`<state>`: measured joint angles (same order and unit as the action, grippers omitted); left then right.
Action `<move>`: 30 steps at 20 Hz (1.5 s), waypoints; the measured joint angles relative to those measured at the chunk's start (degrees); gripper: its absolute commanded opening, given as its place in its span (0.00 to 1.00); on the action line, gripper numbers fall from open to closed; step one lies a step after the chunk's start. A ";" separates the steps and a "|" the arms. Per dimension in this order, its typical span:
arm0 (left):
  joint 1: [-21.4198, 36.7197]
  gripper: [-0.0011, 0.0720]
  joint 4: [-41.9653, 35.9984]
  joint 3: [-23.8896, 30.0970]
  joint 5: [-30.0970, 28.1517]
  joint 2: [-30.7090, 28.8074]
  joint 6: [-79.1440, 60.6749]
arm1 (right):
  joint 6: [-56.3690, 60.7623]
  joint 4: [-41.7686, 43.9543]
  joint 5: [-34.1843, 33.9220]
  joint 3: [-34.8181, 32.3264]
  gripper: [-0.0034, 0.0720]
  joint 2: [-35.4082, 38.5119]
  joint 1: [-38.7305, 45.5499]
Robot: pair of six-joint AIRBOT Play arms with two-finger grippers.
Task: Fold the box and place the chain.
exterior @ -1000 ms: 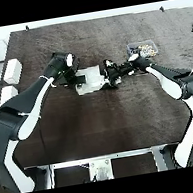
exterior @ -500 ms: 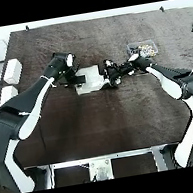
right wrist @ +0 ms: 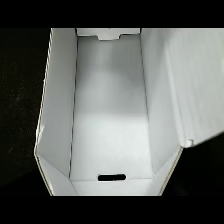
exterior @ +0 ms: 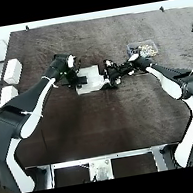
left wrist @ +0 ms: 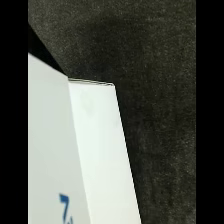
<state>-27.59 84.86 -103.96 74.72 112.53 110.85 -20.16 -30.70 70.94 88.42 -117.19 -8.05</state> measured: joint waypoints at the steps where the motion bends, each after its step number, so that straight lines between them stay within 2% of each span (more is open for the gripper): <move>1: 0.02 0.33 -0.07 0.00 -0.09 0.04 0.07 | 0.00 0.00 0.00 0.00 0.89 0.00 0.00; 3: 0.02 0.33 -0.28 0.00 -0.13 0.20 0.09 | 0.00 0.02 0.02 0.00 0.89 0.00 0.00; 4: 0.02 0.24 -0.28 -0.11 -0.04 0.35 0.11 | 0.00 0.00 0.02 0.00 0.89 0.00 0.00; 5: 0.02 0.05 -0.22 -0.52 0.50 0.66 0.15 | 0.00 -0.02 0.00 0.00 0.89 0.00 0.00; 14: -1.03 0.05 2.27 -7.61 7.17 4.35 -0.46 | -0.02 -0.04 0.31 -0.04 0.89 0.00 -0.04; 15: -1.11 0.12 2.38 -7.89 7.39 4.57 -0.46 | -0.02 -0.04 0.24 -0.04 0.89 0.00 -0.07; 16: -1.16 0.48 2.58 -8.07 7.82 4.66 -0.72 | -0.09 -0.04 -0.04 -0.04 0.89 0.00 -0.07; 17: -1.29 0.51 2.51 -8.17 9.22 4.72 -0.76 | -0.07 0.26 -0.98 -0.02 0.89 0.00 0.00; 24: -1.25 0.52 2.03 -8.74 9.07 4.61 -0.07 | 0.00 0.07 -0.13 -0.02 0.89 0.00 0.00; 30: -0.92 0.52 0.98 -11.56 14.16 2.89 -2.54 | 0.00 0.04 0.04 -0.02 0.89 0.00 0.00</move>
<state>-28.51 85.84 -115.52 88.88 115.42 108.31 -20.16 -30.65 70.98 88.40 -117.19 -8.05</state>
